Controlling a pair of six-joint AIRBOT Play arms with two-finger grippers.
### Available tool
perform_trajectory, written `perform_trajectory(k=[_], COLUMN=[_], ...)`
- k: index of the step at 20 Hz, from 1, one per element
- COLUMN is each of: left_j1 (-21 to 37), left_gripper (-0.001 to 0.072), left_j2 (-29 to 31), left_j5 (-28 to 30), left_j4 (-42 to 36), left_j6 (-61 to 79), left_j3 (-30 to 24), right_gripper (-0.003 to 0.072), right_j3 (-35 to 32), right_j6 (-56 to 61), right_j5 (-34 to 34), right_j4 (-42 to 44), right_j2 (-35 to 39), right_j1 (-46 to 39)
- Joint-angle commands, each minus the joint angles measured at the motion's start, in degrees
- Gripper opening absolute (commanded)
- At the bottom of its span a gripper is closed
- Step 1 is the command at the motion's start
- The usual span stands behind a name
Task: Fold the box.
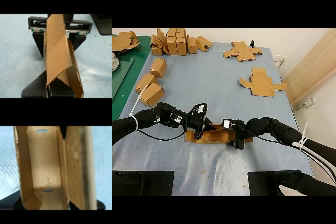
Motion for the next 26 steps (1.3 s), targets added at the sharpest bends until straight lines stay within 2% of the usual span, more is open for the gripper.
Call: perform_trajectory(k=[1,22,26], left_j1=[0.0,0.0,0.0], left_gripper=[0.0014,0.0013,0.0014], left_j2=[0.0,0.0,0.0], left_j5=[0.0,0.0,0.0], left_j4=[0.0,0.0,-4.3], left_j6=[0.0,0.0,0.0], left_j3=[0.1,0.1,0.2], right_gripper=[0.0542,0.054,0.054], right_j3=[0.0,0.0,0.0], right_j6=[0.0,0.0,0.0], right_j5=[0.0,0.1,0.1], right_j4=[0.0,-1.3,-1.3], right_j2=[-0.5,-0.8,-0.8], right_j1=[0.1,0.0,0.0])
